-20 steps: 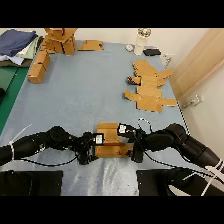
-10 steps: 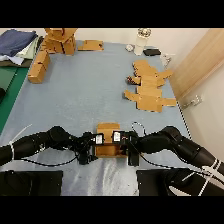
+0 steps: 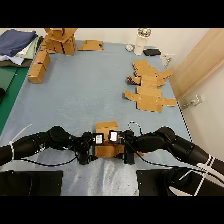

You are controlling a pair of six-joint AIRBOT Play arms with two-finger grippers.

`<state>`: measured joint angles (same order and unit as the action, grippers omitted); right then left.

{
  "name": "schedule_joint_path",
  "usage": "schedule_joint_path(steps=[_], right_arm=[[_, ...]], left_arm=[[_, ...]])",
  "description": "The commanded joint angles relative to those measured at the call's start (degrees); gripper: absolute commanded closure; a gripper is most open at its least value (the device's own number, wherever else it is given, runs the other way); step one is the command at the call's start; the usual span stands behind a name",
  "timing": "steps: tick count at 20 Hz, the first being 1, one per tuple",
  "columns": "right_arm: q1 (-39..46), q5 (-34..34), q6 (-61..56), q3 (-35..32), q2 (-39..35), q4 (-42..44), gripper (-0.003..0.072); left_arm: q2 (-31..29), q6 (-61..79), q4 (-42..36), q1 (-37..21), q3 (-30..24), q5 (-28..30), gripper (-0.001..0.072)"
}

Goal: Fold the box.

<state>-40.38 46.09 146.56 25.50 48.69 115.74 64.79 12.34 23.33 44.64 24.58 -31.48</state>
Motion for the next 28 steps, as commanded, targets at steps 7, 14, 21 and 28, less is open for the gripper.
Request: schedule_joint_path(steps=[7,14,21,28], right_arm=[[-0.1,13.4,-22.5,3.5,-1.3,-12.9,0.0111],[2.4,33.4,-75.5,7.3,-6.5,-49.1,0.0520],[12.5,28.3,-79.0,2.5,-2.4,-37.2,0.0543],[12.4,18.2,-73.9,-1.3,-1.7,-19.2,0.0682]], left_arm=[[0.0,0.1,0.0,0.0,0.0,0.0,0.0246],[0.0,0.1,0.0,0.0,0.0,0.0,0.0246],[0.0,0.1,0.0,0.0,0.0,0.0,0.0246],[0.0,0.1,0.0,0.0,0.0,0.0,0.0246]])
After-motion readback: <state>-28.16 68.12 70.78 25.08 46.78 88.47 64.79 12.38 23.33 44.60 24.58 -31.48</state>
